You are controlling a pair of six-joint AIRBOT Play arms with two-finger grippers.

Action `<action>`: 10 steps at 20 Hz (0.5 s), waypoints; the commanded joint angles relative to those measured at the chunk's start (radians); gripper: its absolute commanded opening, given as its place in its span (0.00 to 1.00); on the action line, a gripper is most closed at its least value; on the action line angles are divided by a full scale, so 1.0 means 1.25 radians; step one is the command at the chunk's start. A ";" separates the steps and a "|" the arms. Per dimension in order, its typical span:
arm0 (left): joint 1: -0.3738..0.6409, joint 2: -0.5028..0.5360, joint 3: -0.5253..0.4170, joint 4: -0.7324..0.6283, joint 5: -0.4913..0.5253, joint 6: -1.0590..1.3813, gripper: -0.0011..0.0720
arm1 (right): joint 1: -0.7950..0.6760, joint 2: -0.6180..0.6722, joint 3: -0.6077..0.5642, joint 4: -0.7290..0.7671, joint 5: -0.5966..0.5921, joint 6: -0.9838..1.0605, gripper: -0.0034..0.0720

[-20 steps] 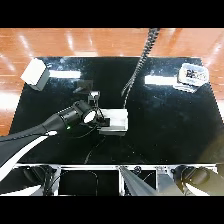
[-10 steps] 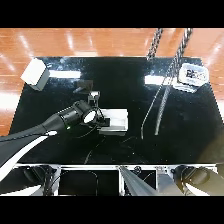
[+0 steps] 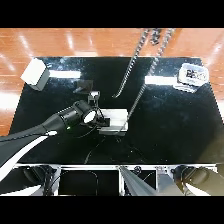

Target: Fold the box and place the chain.

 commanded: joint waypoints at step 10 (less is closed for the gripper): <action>0.000 0.000 0.000 0.001 0.006 0.001 0.04 | 0.001 -0.086 0.001 0.023 -0.190 -0.052 0.09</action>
